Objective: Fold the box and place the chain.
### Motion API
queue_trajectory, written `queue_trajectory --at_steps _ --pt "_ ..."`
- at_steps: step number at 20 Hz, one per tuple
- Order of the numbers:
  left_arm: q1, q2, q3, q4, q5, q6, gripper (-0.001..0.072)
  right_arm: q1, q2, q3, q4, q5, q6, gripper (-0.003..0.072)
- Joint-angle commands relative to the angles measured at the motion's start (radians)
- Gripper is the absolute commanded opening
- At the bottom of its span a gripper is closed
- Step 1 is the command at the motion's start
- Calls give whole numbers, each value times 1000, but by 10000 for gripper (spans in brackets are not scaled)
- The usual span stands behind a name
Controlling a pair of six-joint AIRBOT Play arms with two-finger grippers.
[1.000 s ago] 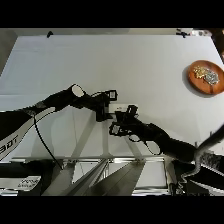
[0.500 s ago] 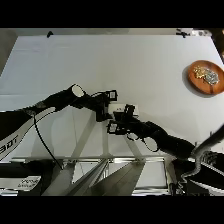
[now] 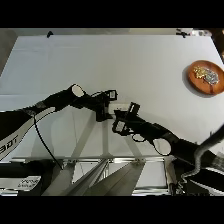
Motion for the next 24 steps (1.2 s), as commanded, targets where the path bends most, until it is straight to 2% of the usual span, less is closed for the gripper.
queue_trajectory --at_steps 1,3,4,5,7,8,10,12,16,19,21,24 --pt "0 1 0 2 0 2 352 -79 123 -3 197 76 -88 7" --pt "0 1 0 2 0 2 352 -237 150 -11 185 246 -86 7" --pt "0 1 0 2 0 2 352 -339 153 -11 129 411 -67 7" --pt "0 1 0 2 0 2 352 -440 153 -11 21 582 -12 7" --pt "0 1 0 2 0 2 352 -618 153 -11 -203 846 148 8" --pt "0 1 0 2 1 2 352 -683 153 -11 -229 897 181 9" --pt "0 1 0 2 0 2 352 -732 155 -11 -47 834 80 8" --pt "0 1 0 2 1 2 352 -733 154 -11 37 801 -33 7" --pt "0 1 0 2 0 2 352 -733 78 -11 53 855 -39 7" --pt "0 1 0 2 0 2 352 -733 -1 -11 200 929 -189 10" --pt "0 1 0 2 0 2 352 -733 -5 -11 270 912 -261 9" --pt "0 1 0 2 0 2 352 -733 -4 -11 266 887 -275 9"
